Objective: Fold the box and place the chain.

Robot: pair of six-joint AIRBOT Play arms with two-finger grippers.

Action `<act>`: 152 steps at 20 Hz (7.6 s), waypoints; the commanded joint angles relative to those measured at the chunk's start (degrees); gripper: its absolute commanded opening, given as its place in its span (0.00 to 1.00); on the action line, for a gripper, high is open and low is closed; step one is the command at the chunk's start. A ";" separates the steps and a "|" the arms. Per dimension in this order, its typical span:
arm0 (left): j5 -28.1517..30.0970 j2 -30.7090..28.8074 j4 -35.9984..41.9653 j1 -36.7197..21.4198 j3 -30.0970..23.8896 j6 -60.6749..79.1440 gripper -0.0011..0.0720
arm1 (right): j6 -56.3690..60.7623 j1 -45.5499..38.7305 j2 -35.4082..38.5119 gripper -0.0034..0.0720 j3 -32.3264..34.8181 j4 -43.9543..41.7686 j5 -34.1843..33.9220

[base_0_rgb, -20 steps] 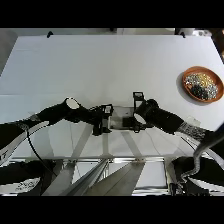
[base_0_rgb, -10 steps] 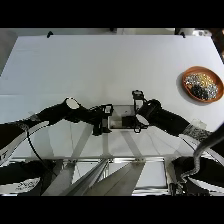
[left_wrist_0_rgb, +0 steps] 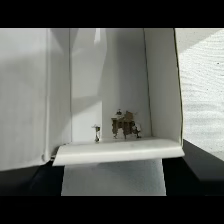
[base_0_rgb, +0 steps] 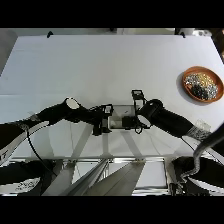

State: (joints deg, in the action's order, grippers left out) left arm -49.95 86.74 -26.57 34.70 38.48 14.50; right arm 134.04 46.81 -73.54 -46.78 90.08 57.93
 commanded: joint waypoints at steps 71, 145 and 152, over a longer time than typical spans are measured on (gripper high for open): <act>-0.48 -0.04 -0.02 0.04 -0.02 0.02 0.55 | -43.43 -70.44 -4.59 0.50 -16.79 -2.21 -10.71; 2.14 -1.33 0.33 -0.07 -0.02 -5.97 0.41 | -67.25 -68.70 46.73 0.07 -7.96 -35.04 26.75; 2.14 -1.33 0.33 -0.07 -0.02 -5.97 0.41 | -66.58 -55.04 51.01 0.07 11.50 -41.09 19.30</act>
State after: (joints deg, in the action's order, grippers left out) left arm -47.81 85.43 -26.24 34.61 38.39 8.51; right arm 67.31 -13.17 -23.86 -41.78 51.92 81.36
